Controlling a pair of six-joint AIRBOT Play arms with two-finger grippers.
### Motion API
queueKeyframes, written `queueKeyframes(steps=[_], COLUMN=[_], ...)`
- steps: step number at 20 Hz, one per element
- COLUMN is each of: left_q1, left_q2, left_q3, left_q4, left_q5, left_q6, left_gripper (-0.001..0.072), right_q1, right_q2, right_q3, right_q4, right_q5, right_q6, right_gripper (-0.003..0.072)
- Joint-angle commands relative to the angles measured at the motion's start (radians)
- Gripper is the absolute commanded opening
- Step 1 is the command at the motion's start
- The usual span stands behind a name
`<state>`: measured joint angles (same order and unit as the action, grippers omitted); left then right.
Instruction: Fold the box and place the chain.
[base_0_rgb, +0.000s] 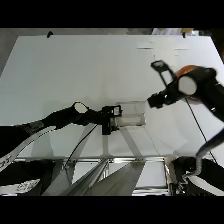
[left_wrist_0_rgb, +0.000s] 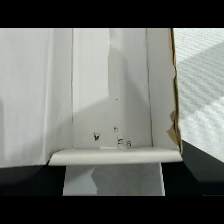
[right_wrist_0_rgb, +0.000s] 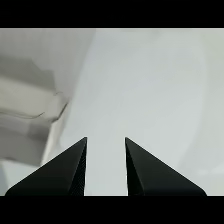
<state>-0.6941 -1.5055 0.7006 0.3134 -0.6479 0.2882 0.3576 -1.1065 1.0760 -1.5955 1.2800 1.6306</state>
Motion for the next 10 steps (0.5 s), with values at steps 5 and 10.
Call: queueKeyframes(steps=[5,10], left_q1=[0.001,0.001], left_q2=[0.0,0.0], left_q3=[0.0,0.0], left_q4=[0.0,0.0], left_q5=[0.0,0.0], left_q6=[0.0,0.0], left_gripper=[0.0101,0.0101], right_q1=[-0.447,-0.664], right_q2=[-0.176,-0.301], right_q3=[0.215,0.217], right_q4=[-0.031,-0.031], right_q5=[-0.081,-0.128], right_q6=[-0.166,-0.166], right_gripper=[0.0236,0.0233])
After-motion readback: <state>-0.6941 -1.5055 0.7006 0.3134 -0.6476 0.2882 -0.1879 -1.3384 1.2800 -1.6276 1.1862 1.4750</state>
